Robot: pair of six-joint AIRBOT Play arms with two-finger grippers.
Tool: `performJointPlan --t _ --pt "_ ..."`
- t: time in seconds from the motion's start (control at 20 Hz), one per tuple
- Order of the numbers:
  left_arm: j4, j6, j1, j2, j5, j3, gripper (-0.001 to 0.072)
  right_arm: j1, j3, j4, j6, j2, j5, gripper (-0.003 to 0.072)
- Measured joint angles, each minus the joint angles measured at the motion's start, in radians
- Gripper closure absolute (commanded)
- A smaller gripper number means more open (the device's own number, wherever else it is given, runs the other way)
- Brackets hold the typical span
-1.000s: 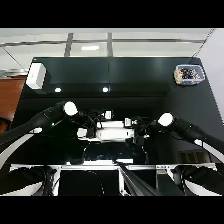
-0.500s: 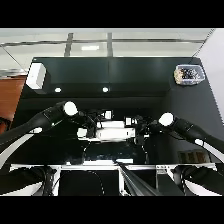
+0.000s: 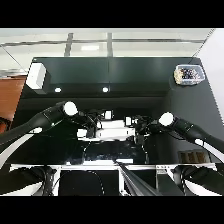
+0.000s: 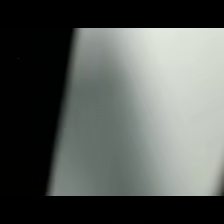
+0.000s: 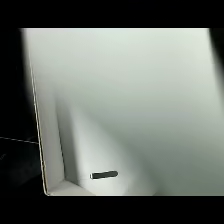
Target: Fold the box and place the chain.
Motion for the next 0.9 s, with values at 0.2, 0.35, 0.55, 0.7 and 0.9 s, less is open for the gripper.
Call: performJointPlan --t 0.2,0.35,0.55,0.7,0.9 --pt "0.040 -0.022 0.015 0.037 0.021 0.007 0.0011 -0.001 0.000 0.002 0.028 0.000 -0.026 0.0195" --pt "0.111 -0.091 0.040 0.095 0.016 0.010 0.0011 -0.001 0.000 0.006 0.049 0.000 -0.050 0.0234" --pt "0.209 -0.217 0.081 0.188 -0.039 0.012 0.0029 -0.001 0.000 0.007 0.056 0.000 -0.061 0.0484" --pt "0.229 -0.364 0.095 0.244 -0.120 0.012 0.0687 -0.001 0.000 0.006 0.057 0.000 -0.062 0.0484" --pt "0.118 -0.519 0.100 0.267 -0.205 0.011 0.0685 -0.001 0.000 0.006 0.059 0.000 -0.063 0.0485"
